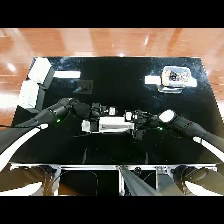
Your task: Fold the box and place the chain.
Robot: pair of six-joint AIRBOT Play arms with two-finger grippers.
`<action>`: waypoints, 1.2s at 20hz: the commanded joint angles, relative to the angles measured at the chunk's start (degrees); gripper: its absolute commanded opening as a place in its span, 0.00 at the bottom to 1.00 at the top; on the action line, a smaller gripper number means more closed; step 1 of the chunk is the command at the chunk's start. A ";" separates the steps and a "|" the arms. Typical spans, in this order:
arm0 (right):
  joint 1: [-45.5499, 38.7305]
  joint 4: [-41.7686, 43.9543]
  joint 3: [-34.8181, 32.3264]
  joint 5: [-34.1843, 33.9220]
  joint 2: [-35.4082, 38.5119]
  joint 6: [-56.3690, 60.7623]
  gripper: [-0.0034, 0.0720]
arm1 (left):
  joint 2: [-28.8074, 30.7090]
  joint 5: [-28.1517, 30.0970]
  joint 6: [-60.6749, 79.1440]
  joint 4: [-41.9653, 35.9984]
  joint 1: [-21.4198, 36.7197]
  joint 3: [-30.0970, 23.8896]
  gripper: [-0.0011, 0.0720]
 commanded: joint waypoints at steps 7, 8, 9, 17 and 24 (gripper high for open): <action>0.07 0.02 0.02 -0.04 -0.04 0.00 0.67 | 0.02 0.07 -0.02 -0.07 0.00 0.02 0.05; 0.07 0.02 0.02 -0.04 -0.04 0.00 0.67 | 0.02 0.09 -0.02 -0.09 0.00 0.02 0.05; 0.07 0.02 0.02 -0.04 -0.04 0.00 0.67 | 0.02 0.09 -0.02 -0.07 0.00 0.02 0.05; 0.07 0.00 0.02 -0.04 -0.04 -0.02 0.67 | 0.35 0.15 -0.63 -0.07 0.00 0.02 0.05; 0.07 0.00 0.02 -0.04 -0.04 0.00 0.67 | 2.60 3.10 -3.48 0.20 0.02 2.29 0.58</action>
